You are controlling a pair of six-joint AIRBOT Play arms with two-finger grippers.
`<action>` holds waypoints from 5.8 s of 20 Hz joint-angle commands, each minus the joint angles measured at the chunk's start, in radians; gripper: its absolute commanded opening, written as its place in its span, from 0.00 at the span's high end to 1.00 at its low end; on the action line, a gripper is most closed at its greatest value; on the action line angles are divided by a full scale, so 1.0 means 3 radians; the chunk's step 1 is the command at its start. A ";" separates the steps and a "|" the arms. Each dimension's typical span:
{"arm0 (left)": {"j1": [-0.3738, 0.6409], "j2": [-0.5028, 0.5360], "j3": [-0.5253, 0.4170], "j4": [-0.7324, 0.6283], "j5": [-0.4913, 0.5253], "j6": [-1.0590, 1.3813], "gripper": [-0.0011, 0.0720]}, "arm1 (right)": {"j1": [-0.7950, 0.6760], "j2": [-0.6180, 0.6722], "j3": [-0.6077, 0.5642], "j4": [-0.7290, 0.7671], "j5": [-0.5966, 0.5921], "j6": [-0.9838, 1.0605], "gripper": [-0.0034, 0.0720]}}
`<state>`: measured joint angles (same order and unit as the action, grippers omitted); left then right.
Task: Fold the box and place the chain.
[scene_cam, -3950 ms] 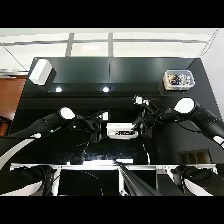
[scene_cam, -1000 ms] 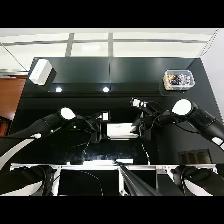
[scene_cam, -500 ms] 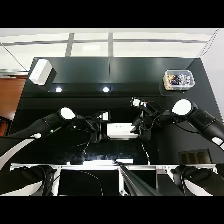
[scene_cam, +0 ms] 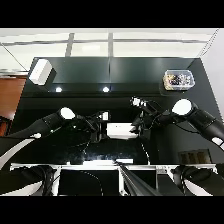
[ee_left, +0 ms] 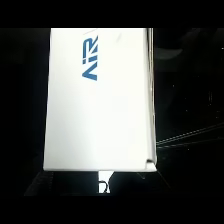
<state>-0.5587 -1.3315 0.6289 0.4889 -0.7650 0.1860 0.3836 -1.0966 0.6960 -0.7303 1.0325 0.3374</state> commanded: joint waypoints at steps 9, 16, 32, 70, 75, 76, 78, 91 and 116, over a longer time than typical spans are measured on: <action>-0.0001 -0.0003 0.0003 0.0001 -0.0003 0.0004 0.61 | 0.0003 0.0004 0.0000 -0.0013 -0.0042 0.0000 0.55; -0.0001 -0.0003 0.0003 0.0001 -0.0003 0.0004 0.61 | 0.0004 0.0004 0.0000 -0.0015 -0.0061 0.0000 0.55; -0.0001 -0.0003 0.0003 0.0001 -0.0003 0.0004 0.61 | 0.0004 0.0004 -0.0001 -0.0025 -0.0015 0.0000 0.59; -0.0001 -0.0003 0.0003 0.0001 -0.0003 0.0004 0.61 | 0.0005 0.0003 -0.0001 -0.0188 0.0074 0.0112 0.48; -0.0001 -0.0003 0.0003 0.0001 -0.0003 0.0004 0.61 | 0.0008 0.0003 -0.0001 -0.0252 0.0029 0.0163 0.48; -0.0001 -0.0003 0.0003 0.0001 -0.0003 0.0004 0.61 | 0.0008 0.0003 -0.0001 -0.0252 0.0018 0.0163 0.48; -0.0001 -0.0003 0.0003 0.0001 -0.0003 0.0004 0.61 | 0.0018 0.0003 -0.0001 -0.0256 -0.0015 0.0163 0.48; -0.0001 -0.0003 0.0003 0.0001 -0.0001 0.0004 0.61 | 0.0069 -0.0036 0.0085 -0.0300 0.0057 0.0407 0.48; -0.0001 -0.0003 0.0003 0.0000 -0.0001 0.0004 0.61 | 0.0079 -0.0535 -0.0284 0.1114 -0.0173 0.2453 0.94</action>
<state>-0.5587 -1.3319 0.6292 0.4896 -0.7654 0.1883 0.3996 -1.2232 0.6144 -0.3725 1.0233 1.0714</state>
